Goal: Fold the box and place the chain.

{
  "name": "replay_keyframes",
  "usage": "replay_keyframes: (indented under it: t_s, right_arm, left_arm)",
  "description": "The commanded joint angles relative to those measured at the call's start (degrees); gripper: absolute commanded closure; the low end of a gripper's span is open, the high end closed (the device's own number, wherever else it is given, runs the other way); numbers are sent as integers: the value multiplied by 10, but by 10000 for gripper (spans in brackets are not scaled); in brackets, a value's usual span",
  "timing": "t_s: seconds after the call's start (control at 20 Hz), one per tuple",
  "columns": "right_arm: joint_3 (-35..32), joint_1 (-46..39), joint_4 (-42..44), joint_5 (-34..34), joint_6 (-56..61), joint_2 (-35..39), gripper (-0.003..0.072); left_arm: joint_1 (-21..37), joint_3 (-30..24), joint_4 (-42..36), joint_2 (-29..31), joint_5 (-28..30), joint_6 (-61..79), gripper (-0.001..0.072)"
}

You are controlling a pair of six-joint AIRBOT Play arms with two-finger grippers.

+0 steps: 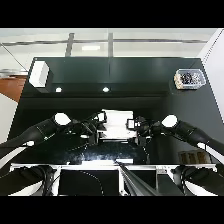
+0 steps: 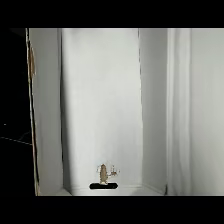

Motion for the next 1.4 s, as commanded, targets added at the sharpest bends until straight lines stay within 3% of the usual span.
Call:
replay_keyframes:
  t_s: [0.0, 0.3, 0.35, 0.4, 0.45, 0.55, 0.65, 0.8, 1.05, 1.15, 1.35]
  right_arm:
    - [0, 0, 0, 1, 0, 0, 222]
    - [0, 0, 0, 1, 0, 0, 222]
    - [0, 0, 0, 1, 0, 0, 222]
    - [0, 0, 0, 1, 0, 0, 222]
    - [0, 0, 0, 1, 0, 0, 222]
    - [0, 0, 0, 1, 0, 0, 222]
    - [0, 0, 0, 1, 0, 0, 222]
    - [0, 0, 0, 1, 0, 0, 222]
    - [0, 0, 0, 1, 2, 0, 222]
    - [0, 0, 0, 1, 2, 0, 222]
    - [0, 0, 0, 1, 2, 0, 222]
  left_arm:
    - [0, 0, 2, 0, 1, 0, 399]
    - [0, 0, 7, 3, -1, 0, 397]
    - [1, 0, 22, 8, -2, -1, 436]
    - [2, 0, 49, 16, -5, -8, 520]
    - [6, 0, 87, 30, -17, -25, 664]
    - [30, 0, 159, 66, -46, -99, 676]
    - [73, 0, 210, 116, -86, -167, 676]
    - [192, -8, 212, 173, -132, -277, 675]
    - [401, -8, 210, 158, -231, -626, 675]
    - [440, -17, 207, 147, -241, -657, 675]
    - [437, -66, 187, 121, -236, -721, 675]
